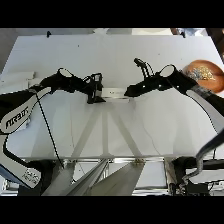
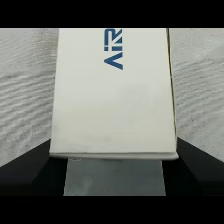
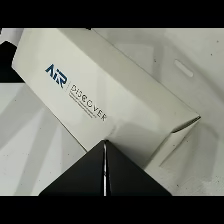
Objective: Fold the box and place the chain.
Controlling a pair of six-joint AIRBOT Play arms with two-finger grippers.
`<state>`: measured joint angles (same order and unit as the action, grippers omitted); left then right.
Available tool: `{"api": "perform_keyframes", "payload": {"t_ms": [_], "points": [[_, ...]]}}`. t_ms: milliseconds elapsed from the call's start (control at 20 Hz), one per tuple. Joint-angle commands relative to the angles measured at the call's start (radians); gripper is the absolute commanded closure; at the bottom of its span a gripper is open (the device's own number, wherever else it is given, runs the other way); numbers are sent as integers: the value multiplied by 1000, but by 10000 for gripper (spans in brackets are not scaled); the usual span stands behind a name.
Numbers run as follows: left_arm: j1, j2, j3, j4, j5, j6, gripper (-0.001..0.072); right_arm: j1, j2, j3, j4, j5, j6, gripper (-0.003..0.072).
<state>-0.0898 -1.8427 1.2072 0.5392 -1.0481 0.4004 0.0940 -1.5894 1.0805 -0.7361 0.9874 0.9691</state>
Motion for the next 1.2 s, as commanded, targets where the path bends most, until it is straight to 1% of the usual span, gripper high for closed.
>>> {"api": "perform_keyframes", "payload": {"t_ms": [0,150,300,450,550,700,800,900,1150], "points": [[1,1,1,0,1,-1,548,-1,60,-3,106,11,-66,673],[1,1,1,0,1,-1,548,-1,153,20,116,3,-85,673],[1,1,1,0,1,-1,548,-9,246,30,47,-27,-82,673],[1,1,1,0,1,-1,548,-50,300,30,-55,-34,-37,673],[1,1,1,0,0,-1,548,-88,316,30,-183,-56,53,673],[1,1,1,0,1,-1,548,-134,320,30,-476,-62,237,673],[1,1,1,0,1,-1,548,-151,320,30,-636,-61,308,672],[1,1,1,0,0,-1,548,-168,320,30,-674,-61,308,671],[0,1,1,-6,-10,-2,548,-172,320,30,-670,-62,308,671]]}}
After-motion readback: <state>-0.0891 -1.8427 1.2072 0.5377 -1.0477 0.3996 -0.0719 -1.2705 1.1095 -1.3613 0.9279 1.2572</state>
